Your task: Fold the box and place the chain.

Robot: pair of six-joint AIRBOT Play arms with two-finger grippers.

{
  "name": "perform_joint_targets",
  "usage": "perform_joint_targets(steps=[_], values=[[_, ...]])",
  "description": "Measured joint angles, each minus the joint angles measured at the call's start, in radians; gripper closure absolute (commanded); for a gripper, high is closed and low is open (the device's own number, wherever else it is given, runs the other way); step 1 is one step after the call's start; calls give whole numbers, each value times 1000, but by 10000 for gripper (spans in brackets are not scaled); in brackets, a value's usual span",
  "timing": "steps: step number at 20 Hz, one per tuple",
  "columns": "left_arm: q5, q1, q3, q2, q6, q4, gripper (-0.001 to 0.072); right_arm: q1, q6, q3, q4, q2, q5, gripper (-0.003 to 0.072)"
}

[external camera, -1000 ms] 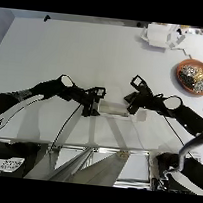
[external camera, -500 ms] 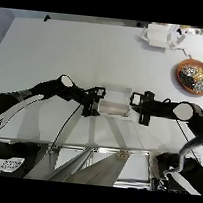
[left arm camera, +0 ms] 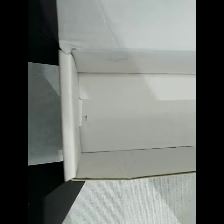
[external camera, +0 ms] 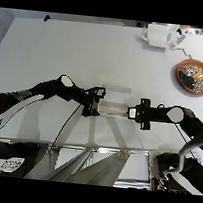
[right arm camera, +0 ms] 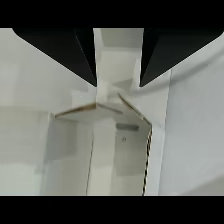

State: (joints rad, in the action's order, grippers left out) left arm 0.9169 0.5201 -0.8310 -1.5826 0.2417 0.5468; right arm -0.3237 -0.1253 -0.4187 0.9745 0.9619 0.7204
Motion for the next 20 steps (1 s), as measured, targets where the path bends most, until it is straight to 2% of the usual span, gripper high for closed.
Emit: perform_joint_targets(steps=[3, 12, 14, 16, 18, 20], values=[[0, 0, 0, 0, 0, 0, 538, 0, -58, 3, -88, 37, -28, 500], [1, 0, 0, 0, 0, 0, 538, 0, -163, 4, -295, 85, -62, 498], [1, -1, 0, 0, 0, 0, 538, 0, -180, 4, -334, 98, -63, 462], [1, -1, 0, 1, 0, 1, 538, 0, -187, 4, -363, 110, -63, 361], [1, -1, 0, 1, 0, 1, 538, 0, -192, 4, -383, 121, -61, 292], [0, -1, 0, 1, 0, 1, 538, 0, -195, 4, -393, 127, -60, 270]])
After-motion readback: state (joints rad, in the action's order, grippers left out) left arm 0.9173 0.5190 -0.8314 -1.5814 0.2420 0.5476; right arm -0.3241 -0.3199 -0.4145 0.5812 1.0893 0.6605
